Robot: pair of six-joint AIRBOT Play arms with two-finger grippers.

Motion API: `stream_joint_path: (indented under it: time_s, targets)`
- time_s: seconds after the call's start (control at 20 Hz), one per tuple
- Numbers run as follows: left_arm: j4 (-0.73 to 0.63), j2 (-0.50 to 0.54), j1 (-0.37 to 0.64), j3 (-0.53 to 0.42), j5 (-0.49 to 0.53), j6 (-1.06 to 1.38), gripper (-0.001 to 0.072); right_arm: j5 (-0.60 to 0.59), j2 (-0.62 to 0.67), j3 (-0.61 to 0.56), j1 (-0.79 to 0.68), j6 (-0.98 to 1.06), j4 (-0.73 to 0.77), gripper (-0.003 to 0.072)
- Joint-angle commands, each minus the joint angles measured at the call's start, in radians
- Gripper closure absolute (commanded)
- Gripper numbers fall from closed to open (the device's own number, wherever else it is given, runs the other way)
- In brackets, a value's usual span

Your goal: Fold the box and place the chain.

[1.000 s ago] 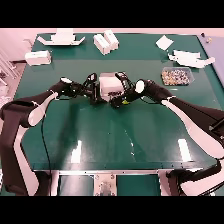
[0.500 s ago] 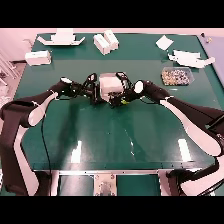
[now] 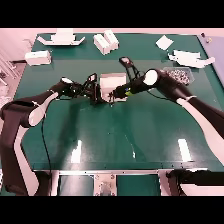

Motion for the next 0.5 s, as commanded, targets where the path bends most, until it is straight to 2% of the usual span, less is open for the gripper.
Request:
stream_joint_path:
  time_s: [0.0,0.25,0.45]
  targets:
    - [0.000,0.001,0.001,0.000,0.002,-0.001,0.0077,-0.006,0.102,0.044,0.000,-0.005,-0.023,0.0676]
    - [0.000,0.001,0.001,0.000,0.002,-0.001,0.0077,-0.023,0.122,0.192,0.000,-0.058,-0.026,0.0677]
    - [0.000,0.001,0.001,0.000,0.002,-0.001,0.0077,-0.085,0.122,0.238,0.000,-0.108,-0.027,0.0677]
